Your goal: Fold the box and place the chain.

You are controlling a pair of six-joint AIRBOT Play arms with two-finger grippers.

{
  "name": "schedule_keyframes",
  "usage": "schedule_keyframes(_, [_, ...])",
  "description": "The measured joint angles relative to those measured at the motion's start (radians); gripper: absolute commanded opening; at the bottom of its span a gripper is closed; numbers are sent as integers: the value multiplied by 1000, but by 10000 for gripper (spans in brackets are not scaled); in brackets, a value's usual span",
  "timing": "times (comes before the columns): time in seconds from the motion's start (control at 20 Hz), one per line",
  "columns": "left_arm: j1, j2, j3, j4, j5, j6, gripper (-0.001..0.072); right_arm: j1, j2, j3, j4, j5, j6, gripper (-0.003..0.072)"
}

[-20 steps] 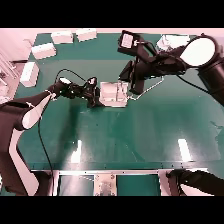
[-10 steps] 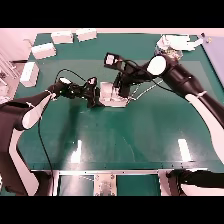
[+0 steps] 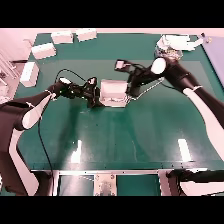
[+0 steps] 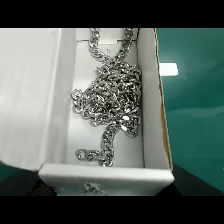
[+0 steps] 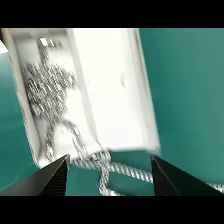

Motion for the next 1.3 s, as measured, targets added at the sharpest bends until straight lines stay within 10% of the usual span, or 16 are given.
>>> schedule_keyframes(1.05, [0,0,0,0,0,0,353,-219,-292,-66,481,45,-847,581])
schedule_keyframes(1.3, [0,0,0,0,0,0,353,-216,-315,-66,492,60,-850,161])
